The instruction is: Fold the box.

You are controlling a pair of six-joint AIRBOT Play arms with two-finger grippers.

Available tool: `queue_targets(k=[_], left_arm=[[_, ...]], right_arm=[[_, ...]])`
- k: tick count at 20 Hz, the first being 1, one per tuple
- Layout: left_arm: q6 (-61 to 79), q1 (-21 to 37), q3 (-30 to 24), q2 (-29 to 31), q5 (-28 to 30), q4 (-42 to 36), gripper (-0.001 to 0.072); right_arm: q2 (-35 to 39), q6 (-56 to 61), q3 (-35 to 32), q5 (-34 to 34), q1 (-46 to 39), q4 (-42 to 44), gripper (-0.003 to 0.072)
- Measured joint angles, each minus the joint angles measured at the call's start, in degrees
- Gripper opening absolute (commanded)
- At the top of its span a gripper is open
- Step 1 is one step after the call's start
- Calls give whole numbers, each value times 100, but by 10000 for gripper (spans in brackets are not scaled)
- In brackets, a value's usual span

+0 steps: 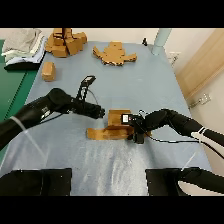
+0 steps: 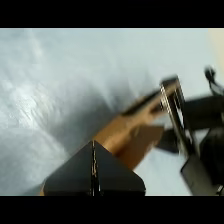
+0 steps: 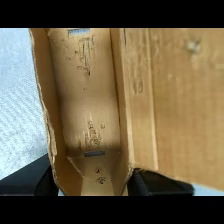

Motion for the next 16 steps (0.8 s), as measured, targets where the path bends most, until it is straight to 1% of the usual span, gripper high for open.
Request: queue_targets(k=[3,4,5,6,9,11,15,16], left_arm=[[1467,-94,-479,595,-258,24,18],[1980,-164,-608,728,-306,24,250],[2409,-238,-706,809,-348,55,691],[2852,-328,-789,859,-367,107,679],[3932,-461,-957,811,-402,216,679],[4498,-431,-1029,610,-354,256,679],[5281,-389,-1084,90,90,114,677],[5436,-398,-1088,-13,175,-7,623]], right_arm=[[0,0,0,0,0,0,508],[0,0,0,0,0,0,509],[0,0,0,0,0,0,509],[0,0,0,0,0,0,508],[0,0,0,0,0,0,509],[0,0,0,2,0,0,509],[0,0,-2,0,0,0,509],[0,0,0,0,0,0,509]])
